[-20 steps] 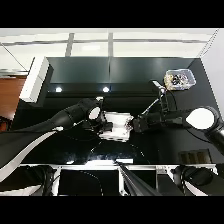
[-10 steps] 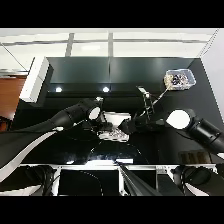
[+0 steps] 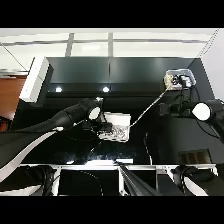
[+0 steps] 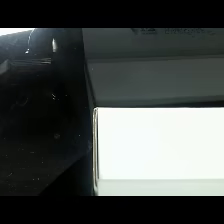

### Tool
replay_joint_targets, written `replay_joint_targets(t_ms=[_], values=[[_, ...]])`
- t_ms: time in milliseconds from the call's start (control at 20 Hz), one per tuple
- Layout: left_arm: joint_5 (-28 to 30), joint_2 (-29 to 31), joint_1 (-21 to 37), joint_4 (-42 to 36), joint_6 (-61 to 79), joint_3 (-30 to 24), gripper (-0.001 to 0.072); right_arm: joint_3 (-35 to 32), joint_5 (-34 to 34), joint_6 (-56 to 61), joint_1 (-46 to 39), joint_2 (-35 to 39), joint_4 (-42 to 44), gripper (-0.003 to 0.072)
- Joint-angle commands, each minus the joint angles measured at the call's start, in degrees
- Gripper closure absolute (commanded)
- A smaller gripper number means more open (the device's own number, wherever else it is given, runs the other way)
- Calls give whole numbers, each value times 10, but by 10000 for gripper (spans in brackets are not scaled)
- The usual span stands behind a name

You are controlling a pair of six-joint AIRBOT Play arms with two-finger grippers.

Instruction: Fold the box and place the chain.

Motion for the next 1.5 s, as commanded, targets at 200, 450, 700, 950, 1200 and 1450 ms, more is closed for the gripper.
replay_joint_targets(t_ms=[200, 450, 700, 950, 1200, 1450], values=[[-1, 0, 0, 0, 0, 0, 682, 107, -139, 131, -99, -227, -10, 5], [-2, 0, 0, 0, 0, 0, 682, 220, -129, 131, -100, -351, 52, 72], [-2, 0, 0, 0, 0, 0, 682, 233, -124, 118, -101, -363, 30, 679], [-3, 0, 0, 0, 0, 0, 681, 238, -22, 12, -99, -285, 26, 675], [-2, 0, 0, 0, 0, 0, 681, 238, 100, -131, -99, -39, 68, 676], [-2, 0, 0, 0, 0, 0, 681, 238, 179, -182, -99, 154, 174, 676]])
